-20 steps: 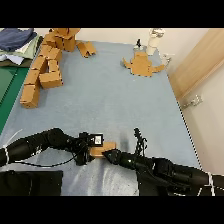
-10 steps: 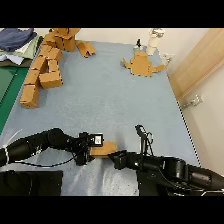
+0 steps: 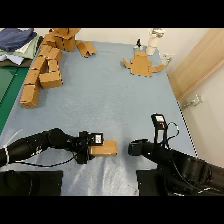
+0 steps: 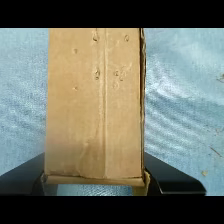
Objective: Fold the box.
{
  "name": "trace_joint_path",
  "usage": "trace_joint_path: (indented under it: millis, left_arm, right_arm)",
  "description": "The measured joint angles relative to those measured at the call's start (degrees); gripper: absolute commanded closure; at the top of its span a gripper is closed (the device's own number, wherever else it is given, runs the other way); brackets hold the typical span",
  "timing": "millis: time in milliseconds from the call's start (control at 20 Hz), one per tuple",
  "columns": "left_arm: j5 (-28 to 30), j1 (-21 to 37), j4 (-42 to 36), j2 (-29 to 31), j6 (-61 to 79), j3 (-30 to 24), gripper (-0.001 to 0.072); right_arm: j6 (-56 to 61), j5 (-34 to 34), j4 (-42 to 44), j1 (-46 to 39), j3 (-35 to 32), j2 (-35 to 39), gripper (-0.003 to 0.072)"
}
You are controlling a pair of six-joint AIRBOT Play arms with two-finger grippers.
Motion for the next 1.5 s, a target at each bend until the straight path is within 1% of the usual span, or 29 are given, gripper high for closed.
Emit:
trace_joint_path:
  millis: [300,400,500,600,700,900,1050,1200,1450,1500]
  left_arm:
    - [1.53,0.44,-2.47,0.22,-0.66,0.76,0.0192]
    - [3.28,1.84,-2.91,0.68,-3.78,1.53,0.0191]
    - [6.38,4.85,-2.84,1.03,-8.85,2.10,0.0191]
    - [8.92,10.05,-1.25,1.18,-14.67,2.40,0.0192]
    - [10.71,17.44,1.44,1.29,-20.39,2.60,0.0192]
    - [12.00,35.08,4.46,0.63,-27.93,3.80,0.0192]
    - [11.56,44.65,5.33,-1.73,-30.75,6.38,0.0192]
    - [10.99,49.51,5.64,-5.40,-32.79,9.88,0.0193]
    - [10.93,52.02,5.84,-12.76,-34.03,15.98,0.0189]
    - [10.91,52.19,5.86,-14.12,-34.18,16.94,0.0110]
  right_arm:
    - [5.31,-2.38,-2.43,0.02,0.61,0.02,0.0683]
    - [6.99,-2.56,-3.37,0.02,0.63,0.02,0.0683]
    - [8.24,-2.78,-4.13,0.02,0.63,0.04,0.0683]
    - [8.90,-2.82,-4.55,0.02,0.63,0.02,0.0683]
    - [9.31,-2.84,-4.92,0.02,0.63,0.02,0.0683]
    - [9.68,-2.84,-5.75,0.00,0.63,-0.22,0.0683]
    - [9.79,-2.10,-6.60,0.02,0.68,-1.46,0.0683]
    - [9.84,0.59,-7.06,0.02,0.68,-2.56,0.0683]
    - [9.86,3.63,-7.30,0.02,0.68,-3.30,0.0683]
    - [9.86,3.80,-7.34,0.02,0.68,-3.32,0.0683]
